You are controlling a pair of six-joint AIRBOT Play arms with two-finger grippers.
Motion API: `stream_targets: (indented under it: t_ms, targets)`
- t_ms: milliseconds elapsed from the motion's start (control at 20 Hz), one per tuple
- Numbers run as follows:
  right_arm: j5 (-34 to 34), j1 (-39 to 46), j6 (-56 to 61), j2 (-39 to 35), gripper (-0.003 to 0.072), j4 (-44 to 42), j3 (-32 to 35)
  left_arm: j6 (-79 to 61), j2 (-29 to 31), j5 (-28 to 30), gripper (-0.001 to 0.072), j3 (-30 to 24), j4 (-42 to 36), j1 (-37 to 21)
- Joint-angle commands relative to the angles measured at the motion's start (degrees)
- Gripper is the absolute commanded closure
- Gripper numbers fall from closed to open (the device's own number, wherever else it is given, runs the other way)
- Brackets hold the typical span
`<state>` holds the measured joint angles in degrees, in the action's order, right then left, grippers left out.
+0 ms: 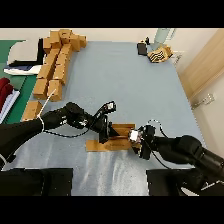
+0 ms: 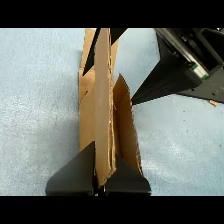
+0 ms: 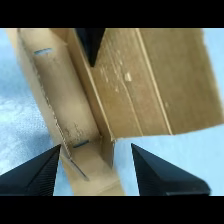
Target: Fold the box.
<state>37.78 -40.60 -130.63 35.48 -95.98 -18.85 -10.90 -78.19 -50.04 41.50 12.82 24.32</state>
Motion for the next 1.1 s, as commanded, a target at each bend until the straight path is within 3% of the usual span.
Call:
stream_targets:
  t_ms: [0,200,650,1050]
  targets:
    - [4.20,11.96,-32.68,3.96,-0.0031,-24.85,-1.81,0.00,0.02,0.00,0.0695,-0.02,0.02,-0.02]
    - [15.21,17.40,-39.58,12.94,-0.0031,-29.18,-5.84,0.00,0.02,0.00,0.0695,-0.02,0.02,-0.02]
    - [11.82,17.40,-41.33,20.61,-0.0027,-29.88,-6.29,-0.02,0.02,0.00,0.0695,-0.02,0.02,-0.02]
    - [12.22,17.40,-40.35,19.43,-0.0025,-27.47,-6.29,0.00,0.02,0.00,0.0695,-0.02,0.02,-0.02]
